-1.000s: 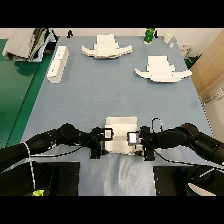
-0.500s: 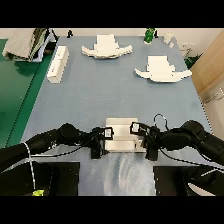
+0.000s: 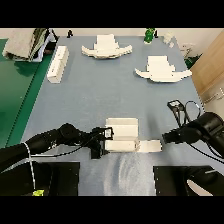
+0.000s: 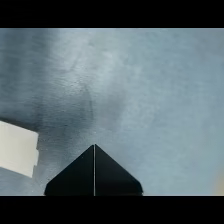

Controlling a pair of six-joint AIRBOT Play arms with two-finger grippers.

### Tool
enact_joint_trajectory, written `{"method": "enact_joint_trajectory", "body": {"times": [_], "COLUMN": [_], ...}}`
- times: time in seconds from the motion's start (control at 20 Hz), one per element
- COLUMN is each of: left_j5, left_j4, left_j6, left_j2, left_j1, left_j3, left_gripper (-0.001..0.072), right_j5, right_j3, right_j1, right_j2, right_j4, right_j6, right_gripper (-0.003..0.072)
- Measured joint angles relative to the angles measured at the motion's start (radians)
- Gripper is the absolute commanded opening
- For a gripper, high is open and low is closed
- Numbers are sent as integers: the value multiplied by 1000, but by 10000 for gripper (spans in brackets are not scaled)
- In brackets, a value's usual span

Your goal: Fold the box.

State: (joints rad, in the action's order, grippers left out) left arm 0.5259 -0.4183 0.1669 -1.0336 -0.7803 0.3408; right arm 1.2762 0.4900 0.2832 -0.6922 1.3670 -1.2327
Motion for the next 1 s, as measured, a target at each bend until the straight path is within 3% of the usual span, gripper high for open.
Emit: {"method": "enact_joint_trajectory", "body": {"times": [0.4,0.7,1.0], "left_j5": [0,0,0], "left_j4": [0,-1,-1], "left_j6": [1,1,1], "left_j2": [0,0,0], "left_j1": [0,0,0], "left_j3": [0,0,0], "left_gripper": [510,510,510], "right_j5": [-17,3,22], "right_j3": [-28,-31,-38], "right_j1": [-370,-434,-442], "right_j2": [-193,-222,-225], "right_j4": [484,717,810], "right_j6": [-269,-433,-497], "right_gripper": [0,0,0]}}
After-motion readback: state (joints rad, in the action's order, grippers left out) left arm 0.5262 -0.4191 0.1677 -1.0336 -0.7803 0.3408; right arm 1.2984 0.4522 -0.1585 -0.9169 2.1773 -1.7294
